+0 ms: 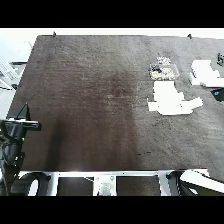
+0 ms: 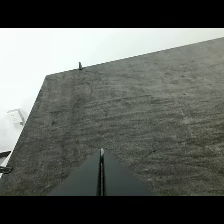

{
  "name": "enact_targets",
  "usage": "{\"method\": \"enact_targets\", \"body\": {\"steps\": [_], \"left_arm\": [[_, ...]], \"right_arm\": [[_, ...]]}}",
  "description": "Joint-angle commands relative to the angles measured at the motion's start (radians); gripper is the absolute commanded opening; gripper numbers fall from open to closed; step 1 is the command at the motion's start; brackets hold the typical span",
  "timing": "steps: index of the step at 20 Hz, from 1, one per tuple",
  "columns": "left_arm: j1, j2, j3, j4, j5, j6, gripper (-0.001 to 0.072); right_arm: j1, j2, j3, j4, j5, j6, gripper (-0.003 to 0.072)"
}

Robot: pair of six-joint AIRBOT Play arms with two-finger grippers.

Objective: Fold the box and place the chain.

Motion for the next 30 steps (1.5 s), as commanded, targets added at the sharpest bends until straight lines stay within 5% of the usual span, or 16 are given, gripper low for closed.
{"method": "enact_targets", "body": {"steps": [1,6,9,27,30], "left_arm": [[0.0,0.001,-0.001,0.0,0.0,0.0,0.0022],[0.0,0.001,-0.001,0.0,0.0,0.0,0.0022],[0.0,0.001,-0.001,0.0,0.0,0.0,0.0022],[0.0,0.001,-0.001,0.0,0.0,0.0,0.0022],[0.0,0.001,-0.001,0.0,0.0,0.0,0.0022]], "right_arm": [[-0.015,-0.189,0.273,-0.216,0.182,0.129,0.0519],[0.044,-0.512,0.643,-0.303,0.425,0.125,0.0519],[0.095,-0.622,0.754,-0.306,0.465,0.121,0.0519],[0.137,-0.734,0.713,-0.304,0.639,0.13,0.0516],[0.141,-0.747,0.708,-0.255,0.64,0.113,0.0408]]}}
